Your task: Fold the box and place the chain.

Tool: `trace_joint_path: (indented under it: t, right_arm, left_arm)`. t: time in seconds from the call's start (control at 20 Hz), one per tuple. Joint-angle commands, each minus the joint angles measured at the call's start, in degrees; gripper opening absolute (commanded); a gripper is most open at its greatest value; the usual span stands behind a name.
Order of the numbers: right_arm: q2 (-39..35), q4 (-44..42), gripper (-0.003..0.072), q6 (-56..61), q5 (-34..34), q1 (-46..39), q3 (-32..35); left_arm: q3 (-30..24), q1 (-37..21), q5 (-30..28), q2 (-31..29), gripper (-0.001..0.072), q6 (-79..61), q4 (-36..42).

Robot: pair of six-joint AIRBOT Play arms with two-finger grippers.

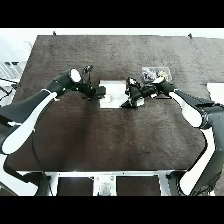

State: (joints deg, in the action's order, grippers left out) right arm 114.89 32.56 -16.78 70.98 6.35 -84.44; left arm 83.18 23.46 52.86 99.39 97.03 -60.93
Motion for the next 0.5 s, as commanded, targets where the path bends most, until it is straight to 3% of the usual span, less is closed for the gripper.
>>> trace_joint_path:
  t: [0.0,0.45]
  right_arm:
    - [0.0,0.0,0.0457,0.0,0.0,0.0,0.0]
    - [0.0,0.0,0.0457,0.0,0.0,0.0,0.0]
  left_arm:
    - [1.7,2.0,-0.9,0.0,0.0352,5.9,-8.8]
    - [3.1,3.3,2.9,2.1,0.0342,11.1,-12.3]
